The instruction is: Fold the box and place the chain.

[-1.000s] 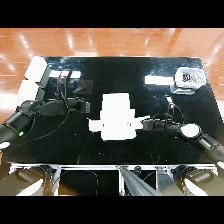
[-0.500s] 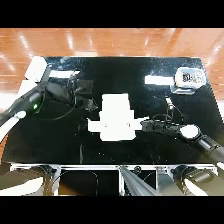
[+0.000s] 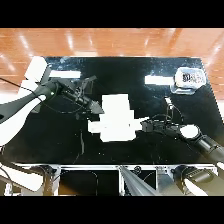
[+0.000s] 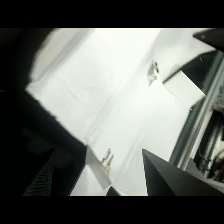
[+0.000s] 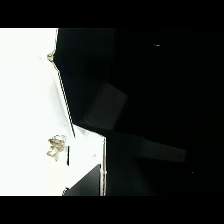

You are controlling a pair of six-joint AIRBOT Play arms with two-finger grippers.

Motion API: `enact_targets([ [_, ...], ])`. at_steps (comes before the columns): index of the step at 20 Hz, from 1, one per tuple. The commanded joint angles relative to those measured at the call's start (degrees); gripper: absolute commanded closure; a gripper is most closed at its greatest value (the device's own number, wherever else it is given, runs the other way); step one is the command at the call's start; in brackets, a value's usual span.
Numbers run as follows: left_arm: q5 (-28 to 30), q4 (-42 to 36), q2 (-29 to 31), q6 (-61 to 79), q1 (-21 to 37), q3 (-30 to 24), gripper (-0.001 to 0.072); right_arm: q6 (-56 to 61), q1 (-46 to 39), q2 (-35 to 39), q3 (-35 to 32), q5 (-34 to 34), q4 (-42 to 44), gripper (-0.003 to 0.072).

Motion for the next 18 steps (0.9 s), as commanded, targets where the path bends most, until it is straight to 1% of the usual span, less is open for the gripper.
enact_targets([
  [1, 2.58, -2.78, -3.76, 4.74, -2.45, 0.98, 0.0093, 0.04, 0.04, 0.07, -0.02, -0.15, -0.04, 0.0657],
  [4, 2.95, -1.27, -5.29, 4.2, -2.86, 2.56, 0.0094, 0.22, 0.04, 0.07, -0.02, -0.13, -0.04, 0.0657],
  [10, 2.19, 0.83, -5.38, 4.26, -2.89, 4.9, 0.0096, 0.24, 0.04, 0.07, -0.02, 0.04, -0.04, 0.0657],
  [11, 2.34, 0.98, -5.42, 4.26, -2.89, 4.92, 0.0127, 0.24, 0.04, 0.07, -0.04, 0.07, -0.04, 0.0657],
  [12, 2.56, 0.96, -5.49, 4.26, -2.91, 4.92, 0.0204, 0.24, 0.04, 0.07, -0.04, 0.07, -0.04, 0.0657],
  [15, 2.97, 1.14, -5.51, 4.66, -2.95, 4.92, 0.0241, 0.24, 0.04, 0.07, -0.04, 0.09, -0.04, 0.0657],
  [17, 2.91, 1.11, -5.51, 4.98, -2.95, 4.92, 0.0331, 0.24, 0.04, 0.07, -0.04, 0.09, -0.04, 0.0657],
  [18, 2.99, 1.16, -5.51, 5.97, -2.95, 4.92, 0.048, 0.24, 0.04, 0.07, -0.04, 0.09, -0.04, 0.0657],
])
